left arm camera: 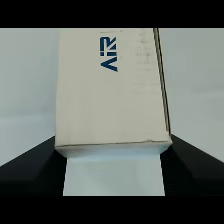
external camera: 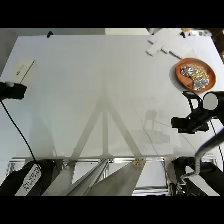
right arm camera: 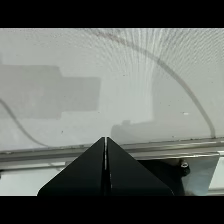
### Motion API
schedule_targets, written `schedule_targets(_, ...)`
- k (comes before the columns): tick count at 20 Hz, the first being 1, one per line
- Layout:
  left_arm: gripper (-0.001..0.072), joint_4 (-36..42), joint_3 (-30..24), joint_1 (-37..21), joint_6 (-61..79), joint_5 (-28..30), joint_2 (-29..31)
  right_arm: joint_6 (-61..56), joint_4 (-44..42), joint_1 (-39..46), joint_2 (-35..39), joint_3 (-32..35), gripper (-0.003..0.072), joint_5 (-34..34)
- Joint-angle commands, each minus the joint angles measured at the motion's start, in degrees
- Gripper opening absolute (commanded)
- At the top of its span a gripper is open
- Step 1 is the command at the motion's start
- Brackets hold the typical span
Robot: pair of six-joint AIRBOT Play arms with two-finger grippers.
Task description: Fold the box and place the chain.
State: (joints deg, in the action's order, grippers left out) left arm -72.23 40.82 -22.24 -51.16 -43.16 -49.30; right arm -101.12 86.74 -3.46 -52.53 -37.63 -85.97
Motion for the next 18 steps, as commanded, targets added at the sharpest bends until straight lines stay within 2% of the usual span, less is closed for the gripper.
schedule_targets(1, 0.0002, -9.9, -3.5, -1.1, -7.6, -2.6, 0.1, 0.0, 0.0, 0.0, 0.0, 0.0, 0.0017, 0.0)
schedule_targets(6, 0.0002, -9.7, -8.5, -1.1, -8.5, -3.1, 0.1, 0.0, 0.0, 0.0, 0.0, 0.0, 0.0017, 0.0)
schedule_targets(18, 0.0003, -10.0, -8.9, -1.1, -16.4, -11.6, 0.1, 0.0, 0.0, 0.0, 0.0, 0.0, 0.0017, 0.0)
